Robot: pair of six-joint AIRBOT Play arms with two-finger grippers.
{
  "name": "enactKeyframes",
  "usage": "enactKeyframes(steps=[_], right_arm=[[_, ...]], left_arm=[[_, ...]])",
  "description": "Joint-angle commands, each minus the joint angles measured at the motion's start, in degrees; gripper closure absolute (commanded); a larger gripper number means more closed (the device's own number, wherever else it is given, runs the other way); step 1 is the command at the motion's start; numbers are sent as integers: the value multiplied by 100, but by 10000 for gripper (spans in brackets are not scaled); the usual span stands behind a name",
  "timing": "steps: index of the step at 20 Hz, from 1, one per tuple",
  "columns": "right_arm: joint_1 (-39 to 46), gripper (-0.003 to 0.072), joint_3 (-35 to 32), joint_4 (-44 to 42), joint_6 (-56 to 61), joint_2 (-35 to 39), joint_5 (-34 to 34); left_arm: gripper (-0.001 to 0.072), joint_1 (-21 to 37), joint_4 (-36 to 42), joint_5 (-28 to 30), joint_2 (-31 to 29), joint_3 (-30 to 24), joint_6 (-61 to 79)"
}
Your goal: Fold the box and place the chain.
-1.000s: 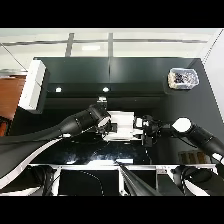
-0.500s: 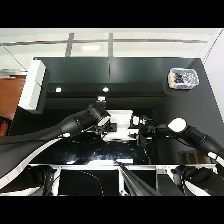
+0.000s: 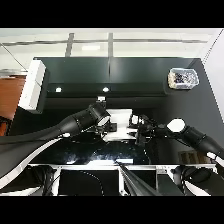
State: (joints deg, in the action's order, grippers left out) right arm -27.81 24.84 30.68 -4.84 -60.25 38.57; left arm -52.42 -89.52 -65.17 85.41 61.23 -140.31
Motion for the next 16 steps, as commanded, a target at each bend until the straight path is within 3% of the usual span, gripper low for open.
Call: enactKeyframes(steps=[1, 3, 5, 8, 12, 16], right_arm=[[-4, 272, 2, 4, 4, -4, -46], [-4, 645, 4, 52, 11, -2, -44], [44, 635, 20, 149, 778, 17, -37], [540, 636, 109, 748, 3276, 282, 188], [2168, 636, 170, 1202, 5547, 822, 1241], [3620, 635, -74, 1928, 7748, 649, 1493]], left_arm=[[681, 0, 2, 11, 4, 0, 17], [681, 0, 2, 11, 4, 0, 17], [681, 0, 0, 11, 4, 0, 17], [681, 0, 0, 11, 4, 0, 17], [681, 0, 0, 11, 4, 0, 17], [681, 0, 0, 15, 7, 0, 17]])
